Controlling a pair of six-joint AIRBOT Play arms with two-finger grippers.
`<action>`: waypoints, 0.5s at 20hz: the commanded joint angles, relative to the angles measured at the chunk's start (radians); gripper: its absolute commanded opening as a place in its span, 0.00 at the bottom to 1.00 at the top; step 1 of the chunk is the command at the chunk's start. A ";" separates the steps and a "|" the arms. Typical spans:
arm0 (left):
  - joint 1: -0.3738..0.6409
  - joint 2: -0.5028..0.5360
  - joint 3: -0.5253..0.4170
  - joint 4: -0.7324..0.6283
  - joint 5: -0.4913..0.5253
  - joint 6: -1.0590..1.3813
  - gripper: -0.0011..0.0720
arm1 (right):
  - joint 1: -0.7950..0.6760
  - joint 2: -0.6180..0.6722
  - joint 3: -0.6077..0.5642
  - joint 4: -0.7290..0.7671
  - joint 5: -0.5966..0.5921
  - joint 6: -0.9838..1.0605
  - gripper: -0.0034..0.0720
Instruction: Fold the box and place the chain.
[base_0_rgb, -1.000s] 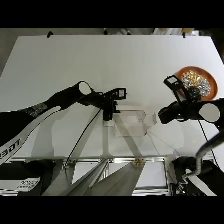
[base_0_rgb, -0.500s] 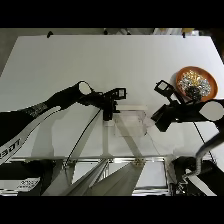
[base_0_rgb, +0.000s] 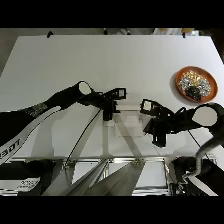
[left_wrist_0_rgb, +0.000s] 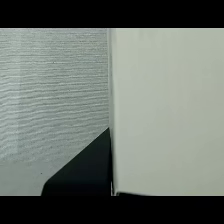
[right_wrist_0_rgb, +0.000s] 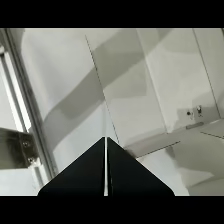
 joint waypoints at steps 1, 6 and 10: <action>0.000 0.000 0.000 0.000 -0.003 0.000 0.03 | 0.045 0.006 -0.058 -0.084 -0.071 -0.034 0.19; -0.001 0.000 0.000 0.000 -0.003 0.000 0.03 | 0.169 0.085 -0.232 -0.212 -0.341 -0.176 0.97; -0.001 0.000 0.000 0.000 -0.004 0.000 0.03 | 0.259 0.107 -0.342 -0.220 -0.576 -0.176 0.97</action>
